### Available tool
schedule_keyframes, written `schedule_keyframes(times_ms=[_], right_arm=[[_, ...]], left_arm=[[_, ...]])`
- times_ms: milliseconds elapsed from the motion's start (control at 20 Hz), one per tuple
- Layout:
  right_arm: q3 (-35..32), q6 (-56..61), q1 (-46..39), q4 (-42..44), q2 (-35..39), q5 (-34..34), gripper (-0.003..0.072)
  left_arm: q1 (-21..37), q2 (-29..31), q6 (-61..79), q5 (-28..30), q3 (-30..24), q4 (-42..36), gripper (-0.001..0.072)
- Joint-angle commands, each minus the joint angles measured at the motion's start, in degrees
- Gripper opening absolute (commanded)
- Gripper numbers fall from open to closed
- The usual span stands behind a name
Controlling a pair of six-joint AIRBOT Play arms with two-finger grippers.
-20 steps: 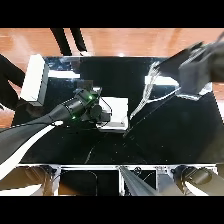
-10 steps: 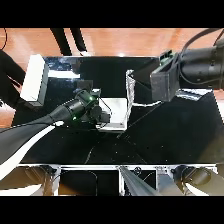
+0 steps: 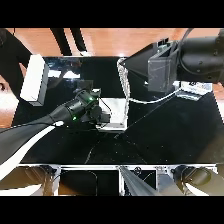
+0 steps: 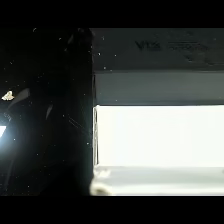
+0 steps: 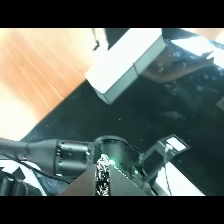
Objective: Fold the box and place the chain.
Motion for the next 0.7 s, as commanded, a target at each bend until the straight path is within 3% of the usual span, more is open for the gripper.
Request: schedule_keyframes(times_ms=[0, 350, 650], right_arm=[[-0.02, -0.96, 0.07, 2.64, -0.28, -1.01, 0.0037], [-0.02, -2.47, 0.22, 5.11, -3.19, -2.05, 0.0038], [-3.96, -1.46, 1.29, 4.07, -5.84, 3.91, 0.0046]], left_arm=[[-0.02, -0.02, 0.00, -0.24, -0.04, 0.00, 0.0023], [-0.02, 0.00, 0.00, -0.28, -0.04, -0.17, 0.0023], [-0.02, 0.00, 0.00, -0.39, -0.04, -0.20, 0.0024]])
